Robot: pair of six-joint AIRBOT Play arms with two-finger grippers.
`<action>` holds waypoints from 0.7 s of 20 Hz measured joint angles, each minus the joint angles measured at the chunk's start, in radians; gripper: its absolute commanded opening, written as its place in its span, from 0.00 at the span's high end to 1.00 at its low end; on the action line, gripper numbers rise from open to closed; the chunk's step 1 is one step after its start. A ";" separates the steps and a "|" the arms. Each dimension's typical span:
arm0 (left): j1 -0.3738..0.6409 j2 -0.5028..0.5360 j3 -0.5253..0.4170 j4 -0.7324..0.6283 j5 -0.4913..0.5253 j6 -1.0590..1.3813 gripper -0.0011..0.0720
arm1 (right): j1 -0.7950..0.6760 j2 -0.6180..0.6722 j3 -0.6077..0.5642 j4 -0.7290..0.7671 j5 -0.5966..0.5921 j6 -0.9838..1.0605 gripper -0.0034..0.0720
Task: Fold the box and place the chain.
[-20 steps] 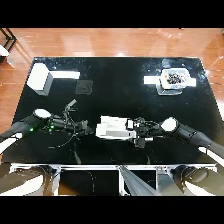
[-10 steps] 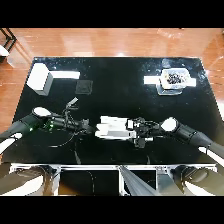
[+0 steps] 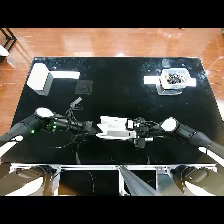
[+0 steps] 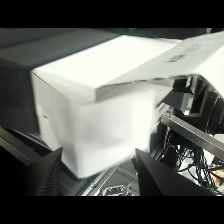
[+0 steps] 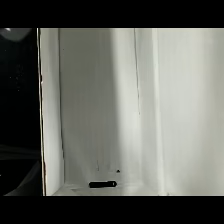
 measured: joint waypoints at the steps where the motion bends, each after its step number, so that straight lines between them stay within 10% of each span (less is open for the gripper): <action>1: -0.018 0.009 0.000 0.000 0.014 -0.012 0.22 | 0.000 0.000 0.000 0.000 0.000 0.000 0.55; 14: -0.262 0.087 0.011 0.169 0.356 -0.356 0.22 | 0.000 0.000 0.000 -0.001 0.000 0.000 0.55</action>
